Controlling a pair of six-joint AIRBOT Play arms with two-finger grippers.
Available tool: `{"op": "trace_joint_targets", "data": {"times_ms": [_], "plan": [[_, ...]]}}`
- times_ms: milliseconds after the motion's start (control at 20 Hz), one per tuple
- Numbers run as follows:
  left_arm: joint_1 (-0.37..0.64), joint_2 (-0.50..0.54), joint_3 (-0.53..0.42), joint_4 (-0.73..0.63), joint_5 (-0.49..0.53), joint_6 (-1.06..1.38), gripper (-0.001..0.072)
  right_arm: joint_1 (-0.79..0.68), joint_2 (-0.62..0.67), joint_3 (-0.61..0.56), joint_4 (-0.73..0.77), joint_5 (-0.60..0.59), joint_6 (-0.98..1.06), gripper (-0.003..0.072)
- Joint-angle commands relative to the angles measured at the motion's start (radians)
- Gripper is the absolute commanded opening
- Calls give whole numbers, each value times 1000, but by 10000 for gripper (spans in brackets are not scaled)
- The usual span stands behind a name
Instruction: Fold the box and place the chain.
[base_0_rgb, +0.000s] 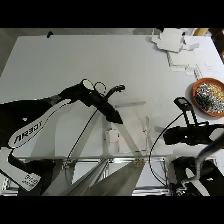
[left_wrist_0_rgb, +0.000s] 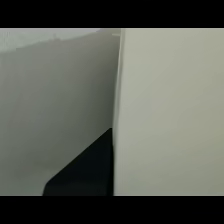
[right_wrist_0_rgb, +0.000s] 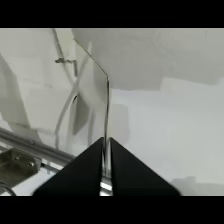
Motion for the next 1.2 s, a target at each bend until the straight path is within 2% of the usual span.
{"op": "trace_joint_targets", "data": {"times_ms": [0, 100, 200, 250, 400, 450, 600, 750, 900, 1150], "plan": [[3, 19, 1, 35, 7, 64, 2, 1, 0, 3, 27, -2, -1, 252], [-7, 71, 1, 65, 32, 74, -1, 1, 1, 26, 59, 1, -9, 350], [-38, 148, -8, 166, 50, 75, -5, 1, 1, 84, 61, 20, -20, 361], [-61, 195, -33, 211, 91, 90, -6, 1, 1, 119, 61, 36, -45, 361], [-135, 362, -203, 242, 413, 267, -2, 1, 1, 206, 60, 82, -112, 361], [-148, 387, -242, 231, 477, 338, 2, 1, 1, 211, 60, 79, -128, 360], [-150, 361, -262, 202, 491, 463, 3, 1, -1, 211, 58, 71, -167, 358], [-150, 327, -262, 161, 559, 601, 3, 1, -1, 211, 58, 58, -167, 358], [-150, 315, -261, 72, 594, 606, 3, 1, -1, 211, 58, 41, -172, 358], [-150, 281, -262, 63, 589, 599, 4, 1, -2, 210, 58, 26, -247, 358]]}}
